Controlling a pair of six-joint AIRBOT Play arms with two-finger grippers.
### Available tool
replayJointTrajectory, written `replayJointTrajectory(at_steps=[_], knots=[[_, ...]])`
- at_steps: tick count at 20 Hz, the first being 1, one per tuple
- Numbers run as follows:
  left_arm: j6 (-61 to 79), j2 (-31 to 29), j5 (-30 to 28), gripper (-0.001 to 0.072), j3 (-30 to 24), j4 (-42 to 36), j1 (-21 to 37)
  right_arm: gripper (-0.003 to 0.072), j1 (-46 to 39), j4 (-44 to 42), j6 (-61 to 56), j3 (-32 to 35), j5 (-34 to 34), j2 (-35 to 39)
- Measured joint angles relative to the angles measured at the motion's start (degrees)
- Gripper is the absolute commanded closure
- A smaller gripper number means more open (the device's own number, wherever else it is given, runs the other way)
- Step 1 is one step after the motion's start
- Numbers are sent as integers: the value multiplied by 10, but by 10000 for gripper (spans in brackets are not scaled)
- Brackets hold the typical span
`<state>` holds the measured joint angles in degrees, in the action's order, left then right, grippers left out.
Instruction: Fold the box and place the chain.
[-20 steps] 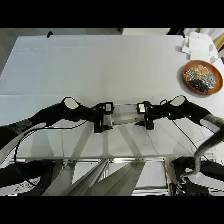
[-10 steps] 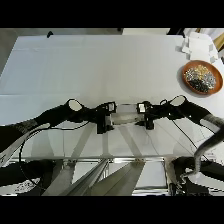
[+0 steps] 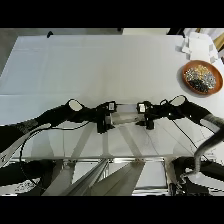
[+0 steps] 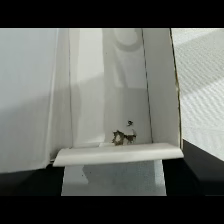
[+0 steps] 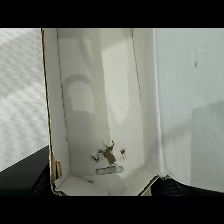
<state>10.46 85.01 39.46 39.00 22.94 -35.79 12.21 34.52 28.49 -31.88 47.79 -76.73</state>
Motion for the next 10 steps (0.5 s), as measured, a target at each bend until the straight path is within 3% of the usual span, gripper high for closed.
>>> replayJointTrajectory(at_steps=[10], knots=[[0,0,-5,459,0,0,0,275,0,0,0,0,0,0]])
